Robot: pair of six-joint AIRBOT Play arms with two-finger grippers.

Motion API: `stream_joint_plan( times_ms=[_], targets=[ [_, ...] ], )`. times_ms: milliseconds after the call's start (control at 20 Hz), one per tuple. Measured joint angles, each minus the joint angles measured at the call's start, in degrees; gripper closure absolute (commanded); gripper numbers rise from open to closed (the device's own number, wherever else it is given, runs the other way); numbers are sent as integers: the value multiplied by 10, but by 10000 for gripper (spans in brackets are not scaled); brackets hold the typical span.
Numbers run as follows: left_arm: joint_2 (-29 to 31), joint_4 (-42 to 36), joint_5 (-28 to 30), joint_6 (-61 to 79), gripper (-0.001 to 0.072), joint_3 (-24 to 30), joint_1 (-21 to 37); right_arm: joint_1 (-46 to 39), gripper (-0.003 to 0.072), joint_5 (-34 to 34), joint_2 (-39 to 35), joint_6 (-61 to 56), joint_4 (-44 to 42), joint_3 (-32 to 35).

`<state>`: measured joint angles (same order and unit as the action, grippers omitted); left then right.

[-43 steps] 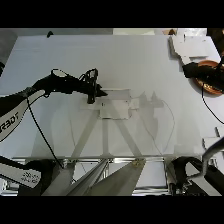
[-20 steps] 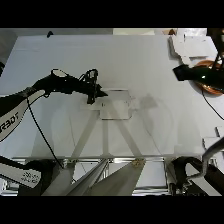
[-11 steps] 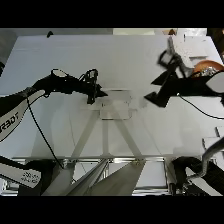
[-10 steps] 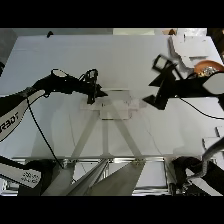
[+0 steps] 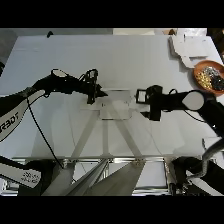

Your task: Fold the box and place the chain.

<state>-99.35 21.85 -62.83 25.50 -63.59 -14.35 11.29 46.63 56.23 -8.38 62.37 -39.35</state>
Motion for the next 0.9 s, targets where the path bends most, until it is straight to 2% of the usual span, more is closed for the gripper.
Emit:
stream_joint_plan(
  times_ms=[150,450,900],
  targets=[
    [0,0,0,0,696,0,0,1,-10,-13,15,43,-35,27],
    [0,0,0,0,696,0,0,2,-10,-31,35,78,-88,41],
    [0,0,0,0,696,0,0,-57,-10,-67,118,275,-243,44]
  ],
)
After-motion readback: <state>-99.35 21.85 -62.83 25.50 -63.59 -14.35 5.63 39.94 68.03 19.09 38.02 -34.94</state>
